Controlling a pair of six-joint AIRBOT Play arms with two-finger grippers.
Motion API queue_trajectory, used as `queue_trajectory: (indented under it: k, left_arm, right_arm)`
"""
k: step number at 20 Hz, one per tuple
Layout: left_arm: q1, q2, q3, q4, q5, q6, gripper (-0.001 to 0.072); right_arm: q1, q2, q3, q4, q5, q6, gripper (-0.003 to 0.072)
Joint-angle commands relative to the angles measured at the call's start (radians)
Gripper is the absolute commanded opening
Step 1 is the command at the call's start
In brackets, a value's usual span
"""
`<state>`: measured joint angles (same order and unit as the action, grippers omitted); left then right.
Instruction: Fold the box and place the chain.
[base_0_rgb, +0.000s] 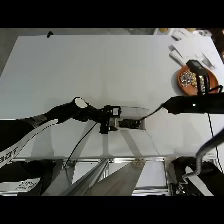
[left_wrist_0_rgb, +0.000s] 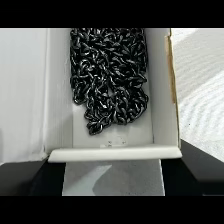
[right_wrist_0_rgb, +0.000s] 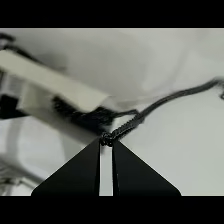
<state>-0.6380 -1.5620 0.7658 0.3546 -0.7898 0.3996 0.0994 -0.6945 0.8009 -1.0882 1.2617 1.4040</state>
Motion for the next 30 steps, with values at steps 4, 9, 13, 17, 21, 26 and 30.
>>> queue_trajectory:
  k: [4, 9, 13, 17, 21, 26, 30]
  left_arm:
    - [0.000, 0.001, 0.000, 0.000, 0.000, 0.000, 0.0089]
    - [0.000, 0.001, 0.000, 0.000, 0.000, 0.000, 0.0089]
    - [0.000, 0.001, 0.000, 0.000, 0.000, 0.000, 0.0089]
    - [0.000, 0.001, 0.000, 0.000, 0.000, 0.000, 0.0089]
    - [0.000, 0.001, 0.000, 0.000, 0.000, 0.000, 0.0089]
    - [0.000, 0.001, 0.000, 0.000, 0.000, 0.000, 0.0089]
    - [0.000, 0.001, 0.000, 0.000, 0.000, 0.000, 0.0089]
  right_arm:
    - [0.069, 0.125, 0.000, 0.192, 0.062, -0.027, 0.0016]
    - [0.224, 0.123, 0.000, 0.250, -0.170, -0.099, 0.0016]
    - [0.311, 0.122, 0.000, 0.266, -0.314, -0.105, 0.0016]
    - [0.320, 0.122, 0.000, 0.267, -0.348, -0.105, 0.0016]
    - [0.320, 0.122, 0.000, 0.351, -0.388, -0.113, 0.0017]
    - [0.320, 0.085, -0.011, 0.281, -0.367, -0.145, 0.0017]
    - [0.320, 0.028, -0.038, 0.272, -0.326, -0.150, 0.0017]
